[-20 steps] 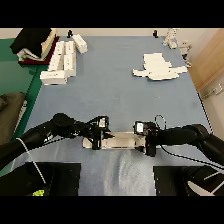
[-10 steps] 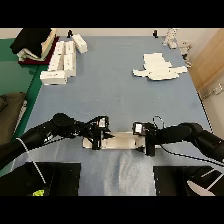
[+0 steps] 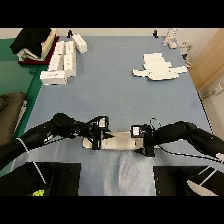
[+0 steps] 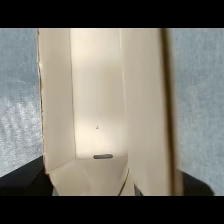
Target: Fold the box.
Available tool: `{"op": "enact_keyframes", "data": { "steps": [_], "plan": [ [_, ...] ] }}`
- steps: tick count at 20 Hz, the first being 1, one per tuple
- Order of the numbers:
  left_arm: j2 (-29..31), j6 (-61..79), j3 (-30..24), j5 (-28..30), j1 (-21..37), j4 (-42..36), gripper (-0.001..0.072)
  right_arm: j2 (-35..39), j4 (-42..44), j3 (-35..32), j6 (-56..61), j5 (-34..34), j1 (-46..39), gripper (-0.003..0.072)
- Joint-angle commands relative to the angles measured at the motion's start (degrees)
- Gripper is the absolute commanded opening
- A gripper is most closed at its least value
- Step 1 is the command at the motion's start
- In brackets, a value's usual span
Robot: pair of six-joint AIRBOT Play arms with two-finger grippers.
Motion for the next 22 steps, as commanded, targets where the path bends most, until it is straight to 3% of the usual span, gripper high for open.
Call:
{"op": "enact_keyframes", "data": {
  "steps": [1, 7, 9, 22],
  "plan": [
    [0.0, 0.0, 0.0, 0.0, 0.0, 0.0, 0.0013, -0.8, -0.8, 0.0, -0.5, 0.6, 0.0, 0.0720],
    [0.0, 0.0, 0.0, 0.0, 0.0, 0.0, 0.0014, -1.2, -0.7, 0.0, -0.5, 1.5, 0.0, 0.0704],
    [0.0, 0.0, 0.0, 0.0, 0.0, 0.0, 0.0013, -1.4, -0.4, 0.0, -0.5, 1.4, 0.0, 0.0522],
    [0.0, 0.0, 0.0, 0.0, 0.0, 0.0, 0.0013, -2.5, -0.4, 0.0, -0.5, 1.4, 0.0, 0.0515]
  ]
}}
